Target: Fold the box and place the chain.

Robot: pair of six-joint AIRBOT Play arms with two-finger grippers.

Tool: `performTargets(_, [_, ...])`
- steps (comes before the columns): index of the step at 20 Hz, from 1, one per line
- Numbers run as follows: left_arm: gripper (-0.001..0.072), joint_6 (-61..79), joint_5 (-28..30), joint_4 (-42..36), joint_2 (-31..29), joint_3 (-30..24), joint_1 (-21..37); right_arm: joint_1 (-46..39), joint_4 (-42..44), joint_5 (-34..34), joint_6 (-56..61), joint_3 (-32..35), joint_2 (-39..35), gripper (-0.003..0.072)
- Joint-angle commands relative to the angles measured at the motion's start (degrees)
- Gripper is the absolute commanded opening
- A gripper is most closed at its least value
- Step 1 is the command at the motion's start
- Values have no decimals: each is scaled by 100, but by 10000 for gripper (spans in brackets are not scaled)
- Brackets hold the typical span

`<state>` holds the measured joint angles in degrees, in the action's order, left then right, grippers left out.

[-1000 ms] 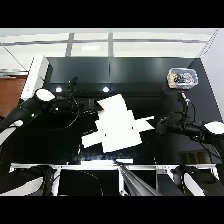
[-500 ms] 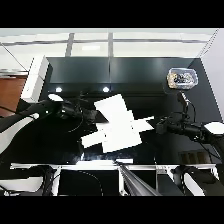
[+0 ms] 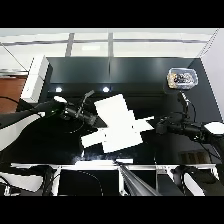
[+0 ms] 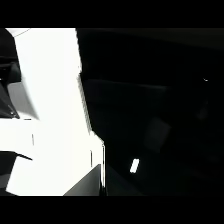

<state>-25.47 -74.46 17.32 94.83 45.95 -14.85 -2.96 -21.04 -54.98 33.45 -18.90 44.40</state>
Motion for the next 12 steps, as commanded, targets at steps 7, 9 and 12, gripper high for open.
performTargets(7, [26, 177, -426, 105, 184, 492, 98, -326, -518, -382, 136, -229, -9, 639])
performTargets(9, [23, 221, -424, 234, 151, 573, 76, -750, -1399, -647, 573, -730, -9, 639])
performTargets(12, [21, 459, -564, 494, -74, 704, -109, -1040, -2896, -1552, 422, -1600, -9, 639])
